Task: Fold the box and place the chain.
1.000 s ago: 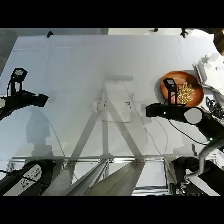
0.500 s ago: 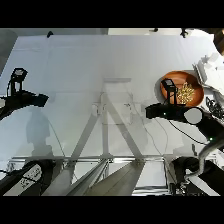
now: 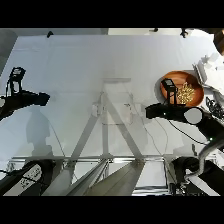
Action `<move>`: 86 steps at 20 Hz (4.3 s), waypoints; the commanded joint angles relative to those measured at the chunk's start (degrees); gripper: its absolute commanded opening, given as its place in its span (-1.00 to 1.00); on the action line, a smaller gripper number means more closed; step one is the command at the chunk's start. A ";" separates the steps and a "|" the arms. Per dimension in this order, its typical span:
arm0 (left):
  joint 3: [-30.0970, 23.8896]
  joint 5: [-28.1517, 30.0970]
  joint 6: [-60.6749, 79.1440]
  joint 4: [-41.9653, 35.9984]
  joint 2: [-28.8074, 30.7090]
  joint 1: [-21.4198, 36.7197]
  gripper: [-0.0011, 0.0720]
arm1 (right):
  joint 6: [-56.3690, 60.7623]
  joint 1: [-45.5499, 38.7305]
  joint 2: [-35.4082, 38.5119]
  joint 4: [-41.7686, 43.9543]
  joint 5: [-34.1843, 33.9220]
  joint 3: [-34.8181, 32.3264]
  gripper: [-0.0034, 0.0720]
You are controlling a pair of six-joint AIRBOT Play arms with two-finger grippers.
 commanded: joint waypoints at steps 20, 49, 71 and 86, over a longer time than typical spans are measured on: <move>24.44 -22.51 -14.12 11.04 1.68 -30.93 0.19 | 0.00 0.04 0.02 0.00 0.02 -0.02 -0.89; 43.69 -35.63 8.15 -17.57 -39.36 -31.71 0.93 | 0.00 0.04 0.04 0.00 0.02 -0.02 -0.89; 43.52 -37.20 25.86 -13.79 -40.17 -36.11 0.36 | 0.00 0.04 0.02 0.00 0.02 -0.02 -0.89; 43.41 -37.46 27.30 -14.14 -41.88 -36.44 -0.95 | 0.00 0.04 0.02 0.00 0.02 -0.02 -0.89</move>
